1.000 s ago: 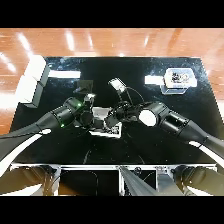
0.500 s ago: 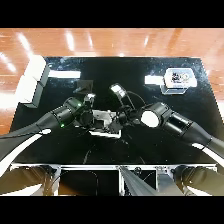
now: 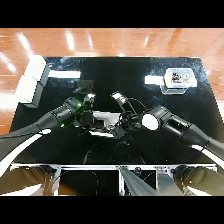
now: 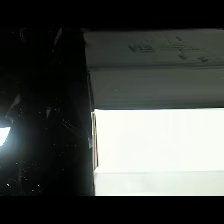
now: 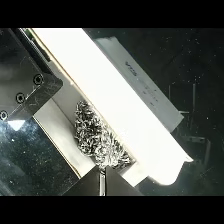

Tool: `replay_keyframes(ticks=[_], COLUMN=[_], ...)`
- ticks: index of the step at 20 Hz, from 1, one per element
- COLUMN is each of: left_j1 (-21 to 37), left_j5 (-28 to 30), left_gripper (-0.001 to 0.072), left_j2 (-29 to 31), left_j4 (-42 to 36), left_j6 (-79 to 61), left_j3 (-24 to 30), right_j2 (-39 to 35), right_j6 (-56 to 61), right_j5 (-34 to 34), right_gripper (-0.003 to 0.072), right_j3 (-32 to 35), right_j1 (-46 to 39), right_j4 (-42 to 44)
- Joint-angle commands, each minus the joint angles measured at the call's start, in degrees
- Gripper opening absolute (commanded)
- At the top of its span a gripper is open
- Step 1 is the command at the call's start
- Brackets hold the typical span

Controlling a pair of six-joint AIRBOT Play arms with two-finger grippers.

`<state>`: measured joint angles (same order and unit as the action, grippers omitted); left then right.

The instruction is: Fold the box and place the chain.

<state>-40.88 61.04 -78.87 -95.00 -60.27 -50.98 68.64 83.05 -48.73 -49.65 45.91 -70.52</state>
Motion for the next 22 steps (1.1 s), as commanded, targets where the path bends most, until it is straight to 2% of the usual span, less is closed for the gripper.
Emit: replay_keyframes(ticks=[1,2,3,5,7,10,12,14,18,22], left_j1=[0.00,0.00,0.00,0.02,0.02,0.02,0.02,0.22,0.59,0.55], left_j5=[0.07,0.09,0.07,0.07,0.07,0.11,0.26,-0.39,-5.64,-6.54], left_gripper=[0.0031,0.0031,0.0031,0.0030,0.0031,0.0030,0.0030,0.0030,0.0030,0.0029], left_j2=[-0.02,-0.02,-0.02,-0.02,0.00,0.00,0.00,-0.02,-0.09,-2.05], left_j4=[-0.02,-0.04,-0.02,-0.02,-0.04,-0.11,-0.28,-0.04,-0.24,-0.28], left_j6=[0.00,0.00,0.00,0.00,0.02,0.04,0.11,0.72,4.26,5.05], left_j3=[-0.02,-0.02,-0.02,-0.02,-0.04,-0.33,-1.18,-2.54,-3.37,-3.37], right_j2=[0.09,0.04,-0.22,-1.70,-5.07,-12.41,-16.63,-20.63,-25.64,-25.88], right_j6=[1.03,1.14,2.10,2.73,3.56,5.35,8.79,12.13,12.98,12.98], right_j5=[-0.11,-0.59,-0.76,-0.55,-3.28,-14.51,-22.25,-26.82,-27.78,-26.18], right_gripper=[0.0198,0.0433,0.0448,0.0448,0.0448,0.0450,0.0450,0.0450,0.0449,0.0449], right_j3=[0.07,0.00,0.00,0.00,0.00,0.02,0.02,0.02,0.02,0.04], right_j1=[-0.02,-0.02,-0.02,-0.37,-0.85,-2.01,-3.67,-5.92,-12.22,-13.70], right_j4=[0.22,0.22,-0.02,-0.24,-0.24,-2.75,-8.76,-16.35,-18.58,-17.99])
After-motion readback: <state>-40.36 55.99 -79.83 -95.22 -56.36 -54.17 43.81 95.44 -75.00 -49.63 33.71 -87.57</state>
